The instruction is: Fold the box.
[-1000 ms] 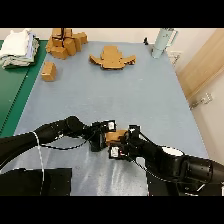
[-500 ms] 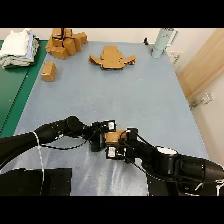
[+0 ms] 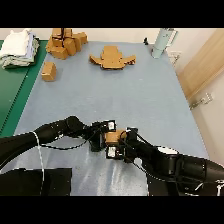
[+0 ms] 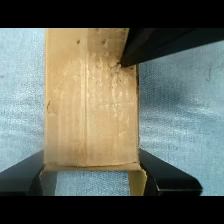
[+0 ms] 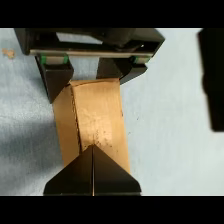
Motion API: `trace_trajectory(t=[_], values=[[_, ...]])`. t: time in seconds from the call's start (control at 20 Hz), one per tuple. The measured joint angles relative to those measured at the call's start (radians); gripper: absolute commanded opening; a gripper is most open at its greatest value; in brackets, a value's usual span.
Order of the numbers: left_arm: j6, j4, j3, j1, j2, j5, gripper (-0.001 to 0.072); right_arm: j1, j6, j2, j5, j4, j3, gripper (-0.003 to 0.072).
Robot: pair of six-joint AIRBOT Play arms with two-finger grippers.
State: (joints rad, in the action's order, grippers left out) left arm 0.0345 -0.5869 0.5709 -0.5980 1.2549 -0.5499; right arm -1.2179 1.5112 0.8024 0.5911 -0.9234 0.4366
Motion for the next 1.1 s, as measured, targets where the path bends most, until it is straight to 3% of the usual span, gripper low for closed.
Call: trace_trajectory(t=[0.3,1.1], values=[[0.0,0.0,0.0,0.0,0.0,0.0,0.0524,-0.008,0.0,-0.05,-0.008,0.003,0.008,0.0005],[0.0,0.0,0.0,0.0,0.0,0.0,0.0524,-0.009,0.0,0.044,-0.074,-0.038,0.008,0.0005]])
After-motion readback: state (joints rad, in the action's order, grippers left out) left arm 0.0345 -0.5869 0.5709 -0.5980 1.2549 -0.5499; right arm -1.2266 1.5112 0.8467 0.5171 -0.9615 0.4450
